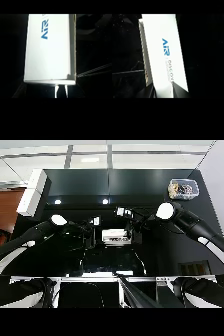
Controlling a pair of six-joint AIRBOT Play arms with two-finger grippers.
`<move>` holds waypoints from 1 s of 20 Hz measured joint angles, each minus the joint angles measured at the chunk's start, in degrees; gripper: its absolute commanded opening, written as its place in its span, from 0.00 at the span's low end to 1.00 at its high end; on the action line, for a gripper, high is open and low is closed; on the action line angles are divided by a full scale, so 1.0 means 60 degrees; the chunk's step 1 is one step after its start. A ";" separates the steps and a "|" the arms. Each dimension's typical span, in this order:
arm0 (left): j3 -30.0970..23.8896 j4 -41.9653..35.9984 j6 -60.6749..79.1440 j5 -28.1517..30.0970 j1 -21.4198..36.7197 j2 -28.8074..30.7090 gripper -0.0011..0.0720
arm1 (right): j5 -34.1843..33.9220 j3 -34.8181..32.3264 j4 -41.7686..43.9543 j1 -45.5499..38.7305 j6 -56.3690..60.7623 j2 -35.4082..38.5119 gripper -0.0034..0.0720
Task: Fold the box and place the chain.
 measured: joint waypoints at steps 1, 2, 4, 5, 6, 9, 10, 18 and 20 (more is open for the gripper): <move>0.0000 0.0000 0.0007 0.0000 0.0000 0.0000 0.55 | 0.0004 -0.0033 0.0015 0.0000 0.0004 0.0000 0.40; 0.0000 0.0000 0.0011 0.0000 0.0000 0.0000 0.55 | 0.0036 -0.0076 0.0015 0.0011 0.0011 -0.0004 0.40; 0.0004 0.0004 0.0015 0.0000 0.0000 0.0000 0.55 | 0.0066 -0.0138 0.0007 0.0011 0.0011 -0.0004 0.40; 0.0004 0.0000 0.0011 0.0004 0.0000 0.0000 0.55 | 0.0066 -0.0160 0.0015 0.0011 0.0011 -0.0004 0.40; 0.0004 0.0004 0.0011 0.0004 0.0000 0.0000 0.55 | 0.0069 -0.0178 0.0015 0.0011 0.0011 0.0000 0.41; 0.0004 0.0004 0.0015 0.0004 0.0000 0.0000 0.55 | 0.0120 -0.0208 -0.0062 0.0018 0.0025 -0.0004 0.55; 0.0004 0.0004 0.0015 0.0004 0.0000 0.0000 0.55 | 0.0120 -0.0208 -0.0069 0.0018 0.0025 -0.0004 0.55; 0.0004 0.0004 0.0015 -0.0004 0.0000 0.0000 0.55 | 0.0106 -0.0259 -0.0011 0.0018 0.0018 -0.0011 0.55; 0.0004 0.0007 0.0015 -0.0004 0.0000 0.0000 0.55 | 0.0069 -0.0368 0.0018 0.0007 0.0015 -0.0015 0.55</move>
